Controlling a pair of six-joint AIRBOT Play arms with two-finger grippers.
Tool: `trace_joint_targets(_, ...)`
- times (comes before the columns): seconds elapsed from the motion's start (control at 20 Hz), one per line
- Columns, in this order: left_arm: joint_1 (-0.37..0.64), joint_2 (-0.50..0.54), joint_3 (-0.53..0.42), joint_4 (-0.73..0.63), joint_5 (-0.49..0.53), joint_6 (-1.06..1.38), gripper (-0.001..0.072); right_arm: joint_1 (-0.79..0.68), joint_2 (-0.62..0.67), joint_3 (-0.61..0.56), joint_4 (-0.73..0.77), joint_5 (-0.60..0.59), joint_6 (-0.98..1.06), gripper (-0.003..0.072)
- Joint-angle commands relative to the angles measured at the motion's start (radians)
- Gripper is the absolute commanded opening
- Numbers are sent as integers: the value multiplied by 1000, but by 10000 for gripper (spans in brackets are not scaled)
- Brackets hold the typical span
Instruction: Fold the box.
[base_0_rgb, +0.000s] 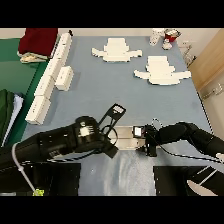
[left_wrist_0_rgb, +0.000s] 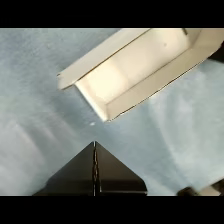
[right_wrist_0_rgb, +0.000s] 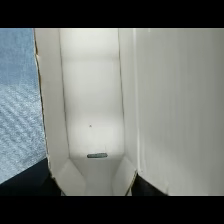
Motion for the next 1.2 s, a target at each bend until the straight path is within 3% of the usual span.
trace_joint_targets(0.0,119,156,-127,-157,23,480,12,0,1,0,1,0,0,476)
trace_joint_targets(0.1,259,236,-204,-355,74,883,16,0,1,0,0,0,0,476)
trace_joint_targets(0.15,329,258,-234,-436,93,1041,103,0,1,0,0,0,0,476)
trace_joint_targets(0.2,399,270,-263,-502,130,1176,522,0,1,0,0,0,0,476)
trace_joint_targets(0.25,464,269,-293,-541,178,1265,699,0,1,0,0,0,0,476)
trace_joint_targets(0.45,617,226,-405,-653,344,1626,699,0,1,0,0,0,1,476)
trace_joint_targets(0.65,621,154,-514,-859,543,1968,699,0,1,0,0,0,1,476)
trace_joint_targets(0.85,621,80,-541,-1069,565,2196,699,0,1,0,0,0,0,476)
trace_joint_targets(1.15,592,8,-541,-1155,599,2224,699,0,1,0,0,0,0,476)
